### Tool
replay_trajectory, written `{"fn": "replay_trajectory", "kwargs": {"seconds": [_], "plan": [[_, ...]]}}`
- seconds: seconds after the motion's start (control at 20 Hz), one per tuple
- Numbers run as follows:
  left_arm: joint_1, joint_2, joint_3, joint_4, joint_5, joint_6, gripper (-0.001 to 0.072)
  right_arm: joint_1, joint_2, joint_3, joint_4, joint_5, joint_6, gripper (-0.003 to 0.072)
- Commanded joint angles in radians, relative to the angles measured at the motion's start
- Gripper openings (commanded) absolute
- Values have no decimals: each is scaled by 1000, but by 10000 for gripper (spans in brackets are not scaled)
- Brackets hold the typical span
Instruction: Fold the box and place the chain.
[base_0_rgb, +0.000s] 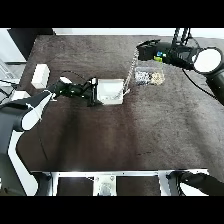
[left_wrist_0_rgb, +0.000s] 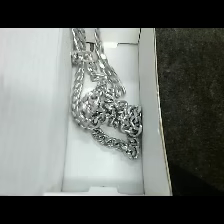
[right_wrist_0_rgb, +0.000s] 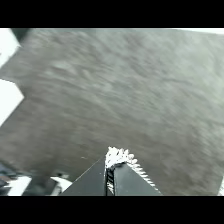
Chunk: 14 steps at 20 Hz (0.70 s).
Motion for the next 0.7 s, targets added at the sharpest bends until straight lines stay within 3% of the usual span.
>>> {"fn": "replay_trajectory", "kwargs": {"seconds": [0.0, 0.2, 0.4, 0.65], "plan": [[0, 0, 0, 0, 0, 0, 401, 72, 50, 1, -11, 1, -3, 1], [0, 0, 0, 0, 0, 0, 401, 138, 50, 1, -11, -16, -3, 1], [0, 0, 0, 0, 0, 0, 401, 197, 48, 1, -11, -133, -41, 1], [0, 0, 0, 0, 0, 0, 401, 206, -26, -37, -11, -145, -48, 1]]}}
